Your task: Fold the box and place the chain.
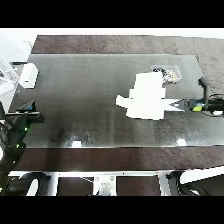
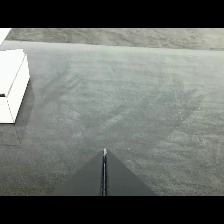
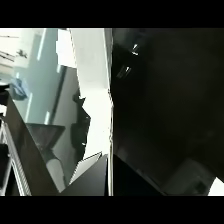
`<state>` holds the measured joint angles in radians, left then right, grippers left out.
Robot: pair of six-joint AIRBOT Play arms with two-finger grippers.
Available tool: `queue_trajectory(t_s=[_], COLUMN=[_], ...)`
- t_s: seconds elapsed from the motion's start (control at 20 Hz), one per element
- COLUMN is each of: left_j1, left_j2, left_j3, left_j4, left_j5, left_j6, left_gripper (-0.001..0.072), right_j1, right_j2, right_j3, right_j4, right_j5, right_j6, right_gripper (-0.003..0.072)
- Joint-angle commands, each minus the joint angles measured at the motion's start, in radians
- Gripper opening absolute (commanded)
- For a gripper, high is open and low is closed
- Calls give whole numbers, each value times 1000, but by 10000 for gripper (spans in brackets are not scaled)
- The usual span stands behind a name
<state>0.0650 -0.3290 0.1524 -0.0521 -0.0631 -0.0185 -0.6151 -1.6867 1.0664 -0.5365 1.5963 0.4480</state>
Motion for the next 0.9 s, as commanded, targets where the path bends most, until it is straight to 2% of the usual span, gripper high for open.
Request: queue_trajectory(t_s=[0.0,0.1,0.4,0.65,0.85], left_j1=[1,1,1,1,1], left_j2=[1,1,1,1,1], left_j3=[0,1,0,1,1], left_j4=[0,0,0,0,0], left_j5=[0,0,0,0,0], left_j6=[0,0,0,0,0], left_gripper=[20,20,20,20,20], right_j1=[126,237,503,624,657], right_j2=[49,50,48,31,-21], right_j3=[-170,-165,-48,50,83], right_j4=[85,109,137,133,119], right_j5=[-129,-167,-525,-594,-601], right_j6=[-40,-32,140,262,278], right_gripper=[1,1,2,3,4])
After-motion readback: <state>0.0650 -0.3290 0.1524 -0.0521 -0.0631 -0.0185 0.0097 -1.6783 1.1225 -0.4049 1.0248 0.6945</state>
